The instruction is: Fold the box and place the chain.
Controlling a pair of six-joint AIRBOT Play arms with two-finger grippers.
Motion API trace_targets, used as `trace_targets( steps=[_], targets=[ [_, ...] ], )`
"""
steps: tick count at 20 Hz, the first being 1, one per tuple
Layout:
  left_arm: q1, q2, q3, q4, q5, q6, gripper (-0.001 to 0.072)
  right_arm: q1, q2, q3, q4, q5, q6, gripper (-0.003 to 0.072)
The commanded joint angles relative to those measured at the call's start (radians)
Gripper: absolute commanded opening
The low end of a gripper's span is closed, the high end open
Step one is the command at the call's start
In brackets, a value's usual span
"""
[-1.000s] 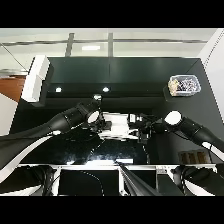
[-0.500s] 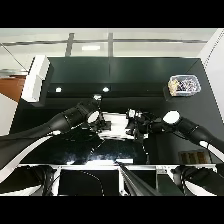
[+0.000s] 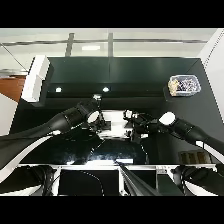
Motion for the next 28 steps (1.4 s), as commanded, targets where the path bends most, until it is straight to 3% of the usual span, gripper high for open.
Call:
trace_targets(
  steps=[1,2,3,4,5,7,10,12,14,16,18,22,28],
  targets=[
    [0.001,0.000,0.000,-0.001,0.002,0.002,0.0027,0.002,-0.002,0.000,0.002,-0.005,0.000,0.0250],
    [0.001,0.000,0.000,-0.001,0.002,0.002,0.0027,0.002,-0.001,0.000,0.003,-0.008,0.000,0.0381],
    [0.001,0.000,0.000,-0.001,0.002,0.002,0.0027,0.002,-0.001,0.000,0.002,-0.007,0.000,0.0372],
    [0.001,0.000,0.000,-0.001,0.002,0.002,0.0027,-0.003,0.002,0.001,-0.004,-0.001,0.001,0.0126],
    [0.001,0.000,0.000,-0.001,0.002,0.002,0.0027,-0.014,0.010,0.001,-0.008,0.018,0.008,0.0041],
    [0.001,0.000,0.000,0.000,0.002,0.002,0.0026,-0.076,0.060,0.001,-0.039,0.079,0.159,0.0040],
    [0.001,0.000,0.000,0.000,0.002,0.002,0.0026,-0.235,0.177,0.001,-0.176,0.194,0.549,0.0039],
    [0.001,0.000,0.000,0.005,0.002,0.002,0.0026,-0.386,0.290,0.001,-0.217,0.233,0.663,0.0038],
    [0.001,0.000,0.000,0.007,0.002,0.002,0.0027,-0.560,0.378,0.001,-0.230,0.237,0.927,0.0038],
    [0.001,0.000,0.000,0.007,0.002,0.002,0.0027,-0.725,0.377,-0.004,-0.280,0.327,1.180,0.0038],
    [0.001,0.000,0.000,0.007,0.002,0.002,0.0027,-0.814,0.342,-0.040,-0.309,0.410,1.256,0.0039],
    [0.001,0.000,0.000,0.007,0.002,0.002,0.0026,-0.751,0.217,-0.127,-0.290,0.466,1.260,0.0039],
    [0.001,0.000,0.000,0.007,0.002,0.002,0.0027,-0.444,0.073,-0.132,-0.144,0.298,1.260,0.0039]
  ],
)
